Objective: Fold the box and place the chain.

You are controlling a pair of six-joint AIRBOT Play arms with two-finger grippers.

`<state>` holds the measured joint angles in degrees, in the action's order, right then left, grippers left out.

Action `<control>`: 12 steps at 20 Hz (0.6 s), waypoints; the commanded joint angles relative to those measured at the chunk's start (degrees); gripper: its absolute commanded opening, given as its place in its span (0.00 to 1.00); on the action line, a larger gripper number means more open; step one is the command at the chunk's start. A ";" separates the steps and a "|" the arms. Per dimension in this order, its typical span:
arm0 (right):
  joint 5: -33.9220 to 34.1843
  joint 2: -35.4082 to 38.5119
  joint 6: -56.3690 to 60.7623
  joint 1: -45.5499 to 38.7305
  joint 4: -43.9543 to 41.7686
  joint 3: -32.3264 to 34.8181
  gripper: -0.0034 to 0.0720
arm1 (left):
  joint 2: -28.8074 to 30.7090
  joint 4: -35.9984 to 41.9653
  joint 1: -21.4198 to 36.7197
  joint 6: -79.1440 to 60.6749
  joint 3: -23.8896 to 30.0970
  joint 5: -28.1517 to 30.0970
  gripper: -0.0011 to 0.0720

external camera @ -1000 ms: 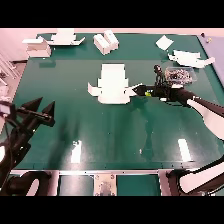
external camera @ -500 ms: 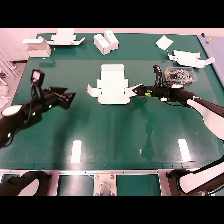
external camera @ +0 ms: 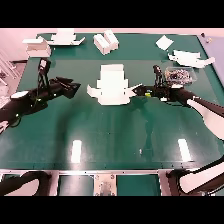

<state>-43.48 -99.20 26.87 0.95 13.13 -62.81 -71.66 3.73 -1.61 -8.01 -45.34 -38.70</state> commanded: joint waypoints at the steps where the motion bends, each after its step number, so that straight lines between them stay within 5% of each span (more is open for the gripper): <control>1: -0.07 0.00 -0.09 0.02 0.02 -0.02 0.05 | -5.44 -2.19 0.00 3.61 -5.75 -3.56 0.74; 12: -1.09 0.00 -0.07 0.02 1.51 -0.02 0.05 | -29.00 -19.08 0.00 28.44 -34.14 -20.09 0.74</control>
<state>-44.01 -99.20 26.79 0.95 13.91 -62.81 -95.64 -11.05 -1.61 13.56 -72.84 -55.07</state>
